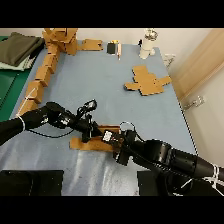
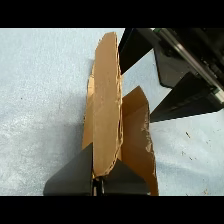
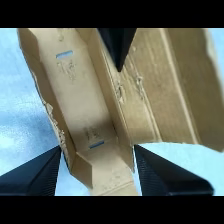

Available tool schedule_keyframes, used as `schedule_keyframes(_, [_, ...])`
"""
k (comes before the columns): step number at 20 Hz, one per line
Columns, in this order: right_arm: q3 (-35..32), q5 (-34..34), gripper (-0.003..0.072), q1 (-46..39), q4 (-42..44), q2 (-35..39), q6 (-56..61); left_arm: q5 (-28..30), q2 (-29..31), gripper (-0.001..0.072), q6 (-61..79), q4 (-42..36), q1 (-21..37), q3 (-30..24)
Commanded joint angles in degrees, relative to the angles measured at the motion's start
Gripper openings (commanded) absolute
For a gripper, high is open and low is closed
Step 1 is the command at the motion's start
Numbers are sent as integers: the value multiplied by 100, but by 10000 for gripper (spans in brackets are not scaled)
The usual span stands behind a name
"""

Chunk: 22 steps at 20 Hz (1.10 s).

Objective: Fold the box.

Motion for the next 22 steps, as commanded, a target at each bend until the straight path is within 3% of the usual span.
schedule_keyframes(1, [-160,243,716,-44,-118,83,-136,2,-4,12,2,2,2,4])
schedule_keyframes(6, [-380,439,716,-319,-299,337,-140,2,-4,13,2,0,0,4])
schedule_keyframes(13, [-680,931,715,-581,94,518,-761,0,-4,13,2,0,0,4])
schedule_keyframes(15, [-691,1071,715,-922,966,518,-1781,0,-4,13,2,2,0,4])
schedule_keyframes(19, [-688,977,715,-2085,3998,435,-5307,0,-4,13,2,0,2,4])
schedule_keyframes(22, [-662,691,716,-2721,5027,-48,-6581,0,-4,13,2,0,2,4])
